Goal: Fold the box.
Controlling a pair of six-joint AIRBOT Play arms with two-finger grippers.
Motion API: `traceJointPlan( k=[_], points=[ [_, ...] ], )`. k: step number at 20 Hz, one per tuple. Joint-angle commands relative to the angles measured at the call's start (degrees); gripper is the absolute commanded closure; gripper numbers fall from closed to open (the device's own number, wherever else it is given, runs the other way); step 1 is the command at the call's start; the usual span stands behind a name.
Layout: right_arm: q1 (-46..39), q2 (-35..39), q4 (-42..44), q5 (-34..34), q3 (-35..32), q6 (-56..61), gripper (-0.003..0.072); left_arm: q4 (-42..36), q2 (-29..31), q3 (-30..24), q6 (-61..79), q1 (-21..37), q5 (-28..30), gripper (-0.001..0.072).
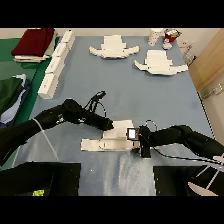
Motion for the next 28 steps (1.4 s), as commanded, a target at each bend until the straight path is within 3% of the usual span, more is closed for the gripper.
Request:
traceJointPlan(
  k=[1, 4, 8, 12, 13, 14, 15, 22, 28],
  points=[
    [0.0, 0.0, 0.0, 0.0, 0.0, 0.1, 0.0173, 5.9, 7.6, 0.0, 3.0, 0.0, -0.5, 0.0697],
    [0.0, 0.0, 0.0, -0.1, 0.0, 0.1, 0.0174, 13.0, 18.7, -0.6, 3.0, -0.1, -1.7, 0.0697],
    [0.0, 0.0, 0.0, -0.1, 0.0, 0.1, 0.0174, 18.7, 34.2, -5.9, 5.8, -0.1, -5.4, 0.0696],
    [0.0, 0.0, 0.0, 0.0, 0.0, 0.1, 0.0173, 21.5, 42.2, -12.8, 14.0, -0.1, -8.1, 0.0692],
    [0.0, 0.0, 0.0, 0.0, 0.0, 0.1, 0.0174, 21.5, 42.5, -13.8, 16.5, -0.1, -8.2, 0.0631],
    [0.0, 0.0, 0.0, 0.0, 0.0, 0.1, 0.0174, 21.5, 42.3, -14.3, 19.0, -0.1, -8.3, 0.0309],
    [0.0, 0.0, 0.0, -0.1, 0.0, 0.1, 0.0173, 21.5, 41.9, -14.5, 20.9, -0.1, -8.3, 0.0042],
    [0.0, 0.0, 0.0, -0.1, 0.0, 0.1, 0.0174, 14.5, 37.5, -20.2, 38.9, 4.9, -6.3, 0.0041],
    [0.0, 0.0, 0.0, 0.0, 0.0, 0.1, 0.0174, 9.0, 28.9, -20.8, 52.0, 4.0, -5.3, 0.0042]
  ],
)
